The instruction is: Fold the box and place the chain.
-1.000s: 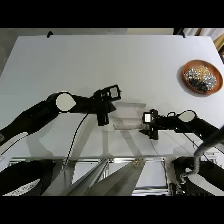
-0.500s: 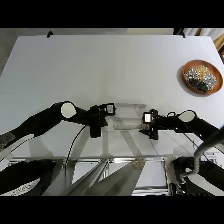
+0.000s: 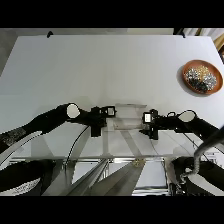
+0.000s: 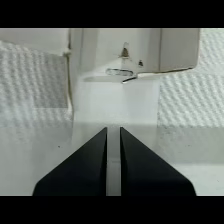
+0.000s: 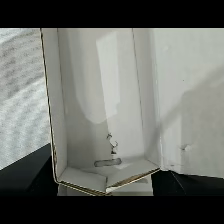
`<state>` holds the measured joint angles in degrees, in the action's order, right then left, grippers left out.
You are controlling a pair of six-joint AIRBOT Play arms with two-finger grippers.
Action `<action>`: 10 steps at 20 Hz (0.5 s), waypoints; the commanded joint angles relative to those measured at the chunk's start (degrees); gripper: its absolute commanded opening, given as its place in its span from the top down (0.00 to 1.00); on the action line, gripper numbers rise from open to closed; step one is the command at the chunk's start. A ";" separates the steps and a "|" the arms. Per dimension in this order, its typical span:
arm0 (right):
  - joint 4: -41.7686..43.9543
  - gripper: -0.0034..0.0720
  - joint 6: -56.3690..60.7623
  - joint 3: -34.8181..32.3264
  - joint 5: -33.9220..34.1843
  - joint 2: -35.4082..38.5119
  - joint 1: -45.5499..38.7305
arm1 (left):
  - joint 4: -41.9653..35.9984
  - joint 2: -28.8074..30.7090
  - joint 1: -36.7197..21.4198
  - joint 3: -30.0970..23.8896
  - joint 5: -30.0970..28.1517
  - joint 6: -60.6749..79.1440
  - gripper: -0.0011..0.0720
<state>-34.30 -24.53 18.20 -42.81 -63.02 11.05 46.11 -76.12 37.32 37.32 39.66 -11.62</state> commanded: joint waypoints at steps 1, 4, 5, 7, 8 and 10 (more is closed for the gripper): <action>0.02 0.56 0.02 0.02 -0.02 0.04 0.02 | -0.13 0.90 -0.04 -0.02 -2.43 0.61 0.86; 0.02 0.56 0.02 0.00 -0.02 0.04 0.02 | -0.24 2.03 -0.04 -0.02 -2.45 5.27 0.86; 0.02 0.56 0.04 0.00 -0.02 0.04 0.02 | -0.24 2.10 -0.02 -0.02 -2.51 8.07 0.82; 0.02 0.56 0.02 0.02 -0.02 0.04 0.02 | -0.22 1.88 -0.02 -0.02 -2.62 12.74 0.69; 0.02 0.56 0.02 0.02 0.00 0.04 0.02 | -0.20 1.90 -0.02 -0.02 -2.67 14.45 0.69; 0.02 0.56 0.02 0.00 0.00 0.04 0.02 | -0.22 1.90 -0.02 -0.02 -3.06 16.28 0.69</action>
<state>-34.28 -24.51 18.20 -42.81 -63.02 11.05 45.89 -74.32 37.32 37.32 37.12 -0.32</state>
